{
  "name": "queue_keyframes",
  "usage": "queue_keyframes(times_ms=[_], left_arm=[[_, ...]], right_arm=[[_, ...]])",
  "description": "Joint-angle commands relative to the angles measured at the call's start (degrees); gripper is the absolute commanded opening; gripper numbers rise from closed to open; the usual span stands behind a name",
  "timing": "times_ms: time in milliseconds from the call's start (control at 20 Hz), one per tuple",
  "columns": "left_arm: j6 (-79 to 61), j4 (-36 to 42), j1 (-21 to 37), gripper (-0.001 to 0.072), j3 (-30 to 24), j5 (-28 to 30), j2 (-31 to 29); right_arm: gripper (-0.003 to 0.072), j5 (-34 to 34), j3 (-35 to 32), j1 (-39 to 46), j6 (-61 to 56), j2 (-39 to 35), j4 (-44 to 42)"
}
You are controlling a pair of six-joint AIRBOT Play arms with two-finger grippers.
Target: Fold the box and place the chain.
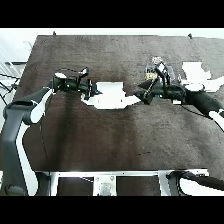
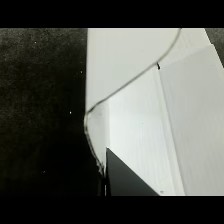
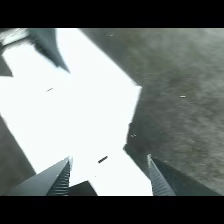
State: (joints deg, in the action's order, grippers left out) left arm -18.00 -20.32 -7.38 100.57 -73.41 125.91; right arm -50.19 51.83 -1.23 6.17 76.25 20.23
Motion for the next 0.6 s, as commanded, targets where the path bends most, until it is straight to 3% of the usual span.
queue_keyframes(times_ms=[0, 200, 550], left_arm=[[0.02, -0.02, -0.02, 0.0021, -0.02, -0.33, 0.0], [0.0, 0.0, -0.02, 0.002, -0.02, -0.52, 0.0], [0.02, -0.02, -0.02, 0.0021, -0.02, -0.76, 0.0]], right_arm=[[0.0578, 0.52, -4.92, -2.1, 8.04, -1.64, 1.49], [0.0579, 9.92, -8.15, -7.19, 15.19, -1.27, 5.81], [0.0579, 13.75, -8.13, -12.59, 18.58, -0.42, 8.39]])
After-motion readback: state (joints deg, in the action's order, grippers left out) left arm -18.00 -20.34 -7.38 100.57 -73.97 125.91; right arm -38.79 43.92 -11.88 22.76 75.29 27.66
